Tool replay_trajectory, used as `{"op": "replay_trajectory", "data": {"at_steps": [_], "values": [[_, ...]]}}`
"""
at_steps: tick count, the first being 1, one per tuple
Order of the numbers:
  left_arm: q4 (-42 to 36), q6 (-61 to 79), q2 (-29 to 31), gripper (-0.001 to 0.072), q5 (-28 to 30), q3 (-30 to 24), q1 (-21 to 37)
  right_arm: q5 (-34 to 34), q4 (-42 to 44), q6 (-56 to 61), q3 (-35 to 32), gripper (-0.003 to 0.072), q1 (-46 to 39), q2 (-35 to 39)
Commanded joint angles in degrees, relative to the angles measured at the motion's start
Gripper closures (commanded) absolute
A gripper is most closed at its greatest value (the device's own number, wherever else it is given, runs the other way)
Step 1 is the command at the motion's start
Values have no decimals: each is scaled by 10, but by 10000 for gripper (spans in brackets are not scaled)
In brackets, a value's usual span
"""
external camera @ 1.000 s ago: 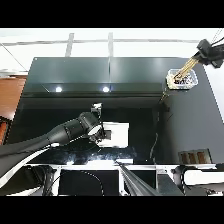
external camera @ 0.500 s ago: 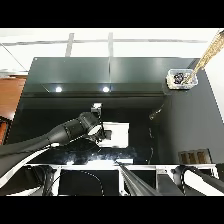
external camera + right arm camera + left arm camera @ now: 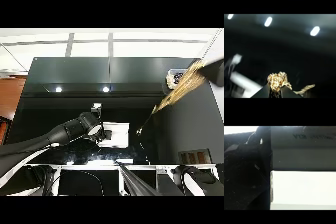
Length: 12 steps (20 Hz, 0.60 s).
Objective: Fold the box and place the chain.
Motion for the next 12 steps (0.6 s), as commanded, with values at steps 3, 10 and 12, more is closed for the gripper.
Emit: {"op": "replay_trajectory", "data": {"at_steps": [3,10,12], "values": [[0,0,0,678,0,0,0,6,24,-3,-169,647,87,43],[1,0,0,679,0,0,0,-63,109,-4,-250,647,198,36],[0,0,0,679,0,0,0,-91,114,-2,-250,646,235,23]]}}
